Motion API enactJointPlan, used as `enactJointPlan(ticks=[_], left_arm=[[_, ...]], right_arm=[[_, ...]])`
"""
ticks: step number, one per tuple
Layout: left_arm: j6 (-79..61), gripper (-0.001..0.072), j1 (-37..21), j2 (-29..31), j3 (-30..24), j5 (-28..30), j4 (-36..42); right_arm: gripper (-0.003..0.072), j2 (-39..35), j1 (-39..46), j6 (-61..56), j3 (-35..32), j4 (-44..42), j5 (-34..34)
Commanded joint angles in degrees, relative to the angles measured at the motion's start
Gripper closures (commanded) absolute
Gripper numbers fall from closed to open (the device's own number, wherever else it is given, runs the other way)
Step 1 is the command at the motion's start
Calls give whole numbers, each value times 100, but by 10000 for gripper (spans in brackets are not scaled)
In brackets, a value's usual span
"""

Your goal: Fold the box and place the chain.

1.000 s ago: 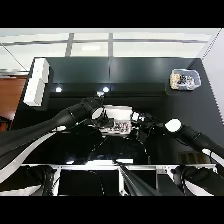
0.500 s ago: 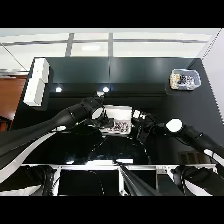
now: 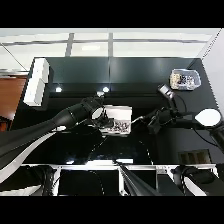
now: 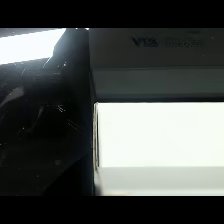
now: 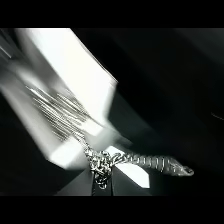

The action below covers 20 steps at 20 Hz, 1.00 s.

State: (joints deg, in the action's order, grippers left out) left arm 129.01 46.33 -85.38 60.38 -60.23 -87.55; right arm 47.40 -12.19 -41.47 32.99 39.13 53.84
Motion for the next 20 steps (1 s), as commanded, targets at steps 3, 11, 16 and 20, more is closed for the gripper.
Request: enactJointPlan(ticks=[3,11,16,20], left_arm=[[0,680,-2,-2,-2,2,0],[0,680,-2,-2,-2,7,2],[0,680,-2,-2,-2,20,4],[0,680,-2,-2,-2,127,17]], right_arm=[[669,-146,136,-380,105,-2809,0],[656,592,-599,-848,103,-2614,-575],[370,664,-173,-846,111,-1495,-872],[370,472,997,-852,120,-354,-192]])
